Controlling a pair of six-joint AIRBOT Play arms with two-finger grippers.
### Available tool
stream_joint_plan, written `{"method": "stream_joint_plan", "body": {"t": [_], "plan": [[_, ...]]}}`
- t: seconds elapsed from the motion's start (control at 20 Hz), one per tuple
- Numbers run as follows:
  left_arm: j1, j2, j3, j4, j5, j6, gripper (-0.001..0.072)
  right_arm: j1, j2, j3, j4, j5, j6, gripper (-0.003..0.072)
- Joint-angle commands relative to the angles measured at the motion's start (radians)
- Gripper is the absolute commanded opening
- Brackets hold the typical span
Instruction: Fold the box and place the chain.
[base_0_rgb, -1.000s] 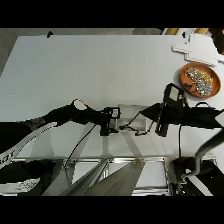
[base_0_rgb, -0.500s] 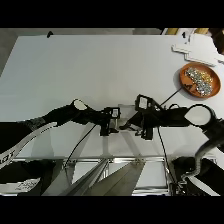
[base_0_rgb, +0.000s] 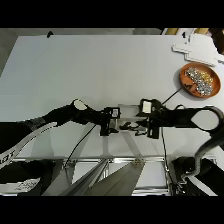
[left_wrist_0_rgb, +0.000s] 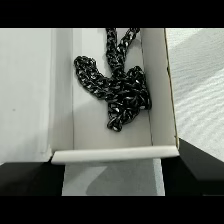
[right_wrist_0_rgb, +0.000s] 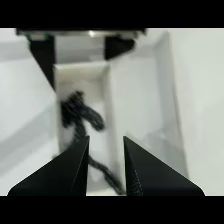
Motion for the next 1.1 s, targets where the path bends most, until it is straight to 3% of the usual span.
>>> {"method": "stream_joint_plan", "body": {"t": [0.0, 0.2, 0.5, 0.7, 1.05], "plan": [[0.000, 0.000, 0.000, 0.000, 0.000, 0.000, 0.0170, -0.161, 0.047, 0.000, -0.094, 0.076, -0.004, 0.0215], [0.000, 0.000, 0.000, 0.000, 0.000, 0.000, 0.0170, -0.286, 0.000, -0.034, -0.118, 0.071, -0.190, 0.0216], [0.000, 0.000, 0.000, 0.000, 0.000, 0.000, 0.0170, -0.286, -0.152, -0.094, -0.109, -0.021, -0.298, 0.0216], [0.000, 0.000, 0.000, 0.000, 0.000, 0.000, 0.0170, -0.286, -0.236, -0.116, 0.002, -0.059, -0.500, 0.0216], [0.000, 0.000, 0.000, 0.000, 0.000, 0.000, 0.0170, -0.286, -0.345, -0.116, 0.079, -0.088, -0.609, 0.0216]]}}
